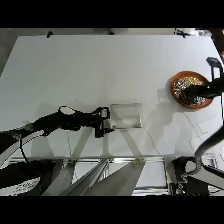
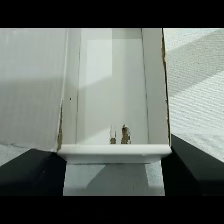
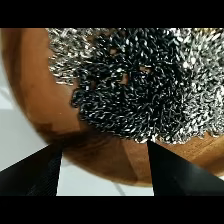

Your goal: Fold the box and place the chain.

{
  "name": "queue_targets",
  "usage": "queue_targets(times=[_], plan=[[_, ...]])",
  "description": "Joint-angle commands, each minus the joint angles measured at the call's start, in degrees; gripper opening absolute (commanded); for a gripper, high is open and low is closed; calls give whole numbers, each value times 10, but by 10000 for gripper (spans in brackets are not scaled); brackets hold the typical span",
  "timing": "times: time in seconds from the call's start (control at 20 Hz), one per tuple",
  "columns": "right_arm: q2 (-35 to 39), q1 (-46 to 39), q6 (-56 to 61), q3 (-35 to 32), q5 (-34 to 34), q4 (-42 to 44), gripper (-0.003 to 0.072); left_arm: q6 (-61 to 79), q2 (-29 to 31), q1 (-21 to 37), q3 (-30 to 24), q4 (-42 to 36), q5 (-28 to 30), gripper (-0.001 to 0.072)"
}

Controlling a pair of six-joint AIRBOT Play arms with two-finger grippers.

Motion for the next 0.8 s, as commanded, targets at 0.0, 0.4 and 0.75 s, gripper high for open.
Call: queue_targets(times=[0.0,0.4,0.75], plan=[[-59,0,17,0,-33,-47,586,0,0,0,0,0,0,208],[-70,0,25,0,-41,-82,511,0,0,0,0,0,0,208],[-96,0,6,0,-13,-28,169,0,0,0,0,0,0,208]])
